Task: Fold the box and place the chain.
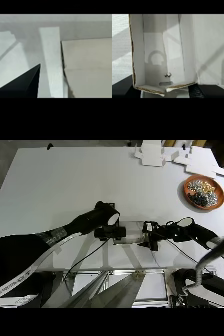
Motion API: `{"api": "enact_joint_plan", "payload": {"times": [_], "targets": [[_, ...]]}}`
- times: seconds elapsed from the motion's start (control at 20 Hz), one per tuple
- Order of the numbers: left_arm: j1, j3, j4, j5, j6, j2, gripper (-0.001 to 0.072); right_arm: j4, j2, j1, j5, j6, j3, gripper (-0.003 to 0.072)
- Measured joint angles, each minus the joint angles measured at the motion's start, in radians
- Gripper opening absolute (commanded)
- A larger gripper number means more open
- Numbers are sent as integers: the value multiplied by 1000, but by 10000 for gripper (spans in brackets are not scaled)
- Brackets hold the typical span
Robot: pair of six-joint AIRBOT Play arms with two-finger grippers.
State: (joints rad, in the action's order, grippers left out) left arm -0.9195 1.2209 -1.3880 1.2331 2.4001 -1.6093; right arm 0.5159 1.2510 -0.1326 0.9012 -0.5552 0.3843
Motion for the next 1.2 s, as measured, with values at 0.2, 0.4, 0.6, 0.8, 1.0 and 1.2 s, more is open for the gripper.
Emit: {"api": "enact_joint_plan", "payload": {"times": [0.2, 0.4, 0.6, 0.8, 1.0, 1.2], "targets": [[16, 0, 0, 23, -87, 63, 453, 0, 0, 0, 0, 0, 0, 316], [30, 0, -2, 49, -231, 140, 453, 0, 0, 0, 0, 0, 0, 316], [35, -1, -3, 105, -486, 242, 694, 0, 0, 0, 0, 0, 0, 316], [74, -56, -1, 153, -827, 371, 691, 0, 0, 0, 0, 0, 0, 316], [181, -229, 57, 87, -1291, 500, 689, 0, 0, 0, 0, 0, 0, 316], [304, -425, 213, -93, -1813, 553, 689, 0, 0, 0, 0, 0, 0, 316]]}}
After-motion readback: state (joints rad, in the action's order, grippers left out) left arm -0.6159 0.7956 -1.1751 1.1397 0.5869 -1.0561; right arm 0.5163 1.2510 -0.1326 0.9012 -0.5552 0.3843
